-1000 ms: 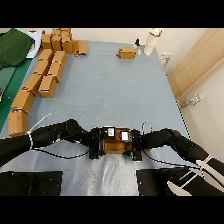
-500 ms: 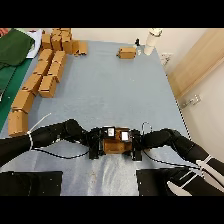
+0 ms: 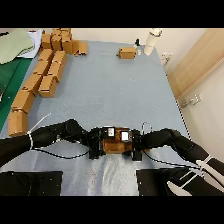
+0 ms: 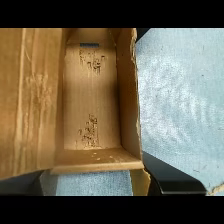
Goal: Fold the box.
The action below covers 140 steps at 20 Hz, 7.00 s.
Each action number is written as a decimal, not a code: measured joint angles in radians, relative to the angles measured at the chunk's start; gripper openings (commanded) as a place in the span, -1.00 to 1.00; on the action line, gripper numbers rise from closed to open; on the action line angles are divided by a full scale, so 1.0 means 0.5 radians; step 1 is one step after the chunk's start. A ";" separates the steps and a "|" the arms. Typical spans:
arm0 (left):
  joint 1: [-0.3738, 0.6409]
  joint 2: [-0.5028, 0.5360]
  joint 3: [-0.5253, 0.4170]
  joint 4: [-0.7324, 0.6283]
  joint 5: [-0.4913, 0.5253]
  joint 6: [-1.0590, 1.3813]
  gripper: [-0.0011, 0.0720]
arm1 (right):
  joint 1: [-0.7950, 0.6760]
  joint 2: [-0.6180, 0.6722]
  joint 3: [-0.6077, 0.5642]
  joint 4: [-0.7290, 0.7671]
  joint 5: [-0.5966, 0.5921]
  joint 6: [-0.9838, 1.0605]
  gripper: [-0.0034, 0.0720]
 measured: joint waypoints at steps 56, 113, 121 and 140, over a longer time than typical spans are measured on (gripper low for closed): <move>-0.002 0.000 0.000 0.001 -0.001 -0.001 0.43 | -0.372 -0.758 0.539 0.673 -0.327 2.316 -0.91; -0.002 0.000 0.000 0.001 -0.001 0.000 0.43 | 0.115 0.217 0.249 -0.465 -0.421 0.611 -0.69; -0.002 0.000 0.000 0.000 -0.001 0.000 0.43 | 0.130 0.209 0.246 -0.330 -0.275 0.610 -0.68; -0.004 -0.002 -0.001 -0.001 -0.007 0.000 0.43 | 0.234 0.188 0.186 -0.387 -0.344 0.909 -0.90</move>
